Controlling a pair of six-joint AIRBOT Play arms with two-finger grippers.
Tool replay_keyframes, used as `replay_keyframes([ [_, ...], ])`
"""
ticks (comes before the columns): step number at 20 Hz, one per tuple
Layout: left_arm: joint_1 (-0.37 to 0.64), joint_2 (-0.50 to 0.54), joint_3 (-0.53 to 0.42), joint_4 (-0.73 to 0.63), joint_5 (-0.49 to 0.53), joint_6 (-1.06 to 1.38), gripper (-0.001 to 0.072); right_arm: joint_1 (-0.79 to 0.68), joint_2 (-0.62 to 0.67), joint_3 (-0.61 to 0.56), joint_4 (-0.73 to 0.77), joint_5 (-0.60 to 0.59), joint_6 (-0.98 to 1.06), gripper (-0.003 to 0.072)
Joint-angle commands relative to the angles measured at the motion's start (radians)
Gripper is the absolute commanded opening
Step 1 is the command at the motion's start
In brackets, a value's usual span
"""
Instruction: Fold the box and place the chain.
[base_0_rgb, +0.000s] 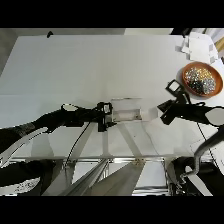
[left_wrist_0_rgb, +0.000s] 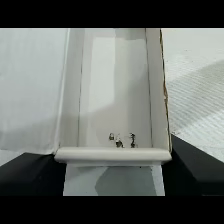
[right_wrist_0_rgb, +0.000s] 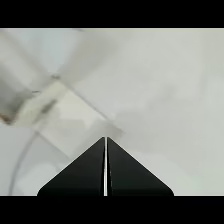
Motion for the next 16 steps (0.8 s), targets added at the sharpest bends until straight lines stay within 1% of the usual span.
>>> replay_keyframes([
  [1,0.0,0.0,0.0,0.001,0.0,0.001,0.0209,-0.159,0.017,0.0,-0.097,-0.01,0.395,0.0019],
  [3,0.0,0.0,0.0,0.001,0.0,0.001,0.0209,-0.182,-0.033,0.0,-0.093,-0.02,0.423,0.0019],
  [7,0.0,0.0,0.0,0.0,0.0,0.001,0.0209,-0.14,-0.213,-0.001,-0.011,-0.024,0.407,0.0019],
  [10,0.0,0.0,0.0,0.001,0.0,0.001,0.0209,-0.084,-0.344,-0.001,0.154,0.002,0.244,0.0019],
  [12,0.0,0.0,0.0,0.001,0.0,0.001,0.0209,-0.069,-0.412,-0.001,0.214,0.007,0.188,0.0019],
  [14,0.0,0.0,0.0,0.0,0.0,0.001,0.0209,-0.069,-0.441,-0.001,0.221,0.005,0.188,0.0019],
  [16,0.0,0.0,0.0,0.0,0.0,0.001,0.0209,-0.069,-0.444,-0.001,0.252,0.007,0.154,0.0018],
])
